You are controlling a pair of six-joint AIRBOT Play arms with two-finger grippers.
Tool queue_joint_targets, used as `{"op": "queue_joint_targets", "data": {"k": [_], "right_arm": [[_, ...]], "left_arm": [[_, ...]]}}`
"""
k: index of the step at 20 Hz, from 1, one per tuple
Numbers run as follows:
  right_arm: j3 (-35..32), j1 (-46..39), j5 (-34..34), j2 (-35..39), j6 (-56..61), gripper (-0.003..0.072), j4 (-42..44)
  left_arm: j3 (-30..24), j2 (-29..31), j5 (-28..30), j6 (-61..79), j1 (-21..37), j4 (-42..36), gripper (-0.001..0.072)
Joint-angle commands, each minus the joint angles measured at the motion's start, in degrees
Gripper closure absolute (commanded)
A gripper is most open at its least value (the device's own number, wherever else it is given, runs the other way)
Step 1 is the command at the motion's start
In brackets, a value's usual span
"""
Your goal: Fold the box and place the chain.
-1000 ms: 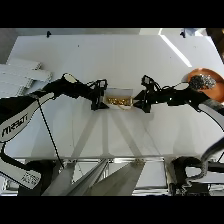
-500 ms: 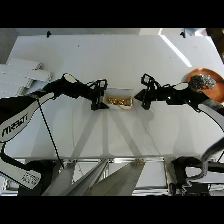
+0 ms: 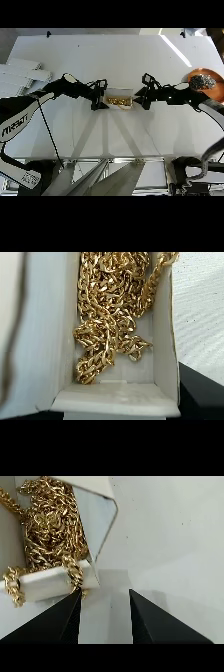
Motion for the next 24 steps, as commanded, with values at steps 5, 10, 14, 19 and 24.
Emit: {"op": "queue_joint_targets", "data": {"k": [5, 10, 14, 19, 24], "right_arm": [[1.3, -7.1, 13.1, -3.5, -11.0, 0.0359, -1.0], [6.3, -6.2, 16.1, -8.7, -11.0, 0.0359, 0.2], [8.1, -3.5, 16.0, -8.9, -11.0, 0.0376, 0.3], [8.3, -3.0, 16.1, -8.9, -10.8, 0.055, 0.9], [8.3, -3.0, 20.1, -8.5, -7.1, 0.0675, 0.1]], "left_arm": [[0.0, 0.0, 0.0, 0.0, 0.0, 0.0, 0.0363], [0.0, 0.0, 0.0, 0.0, 0.0, 0.0, 0.0363], [0.0, 0.0, 0.0, 0.0, 0.0, 0.0, 0.0363], [0.0, 0.0, 0.0, 0.0, 0.0, 0.0, 0.0363], [0.0, 0.0, 0.0, 0.0, 0.0, 0.0, 0.0363]]}}
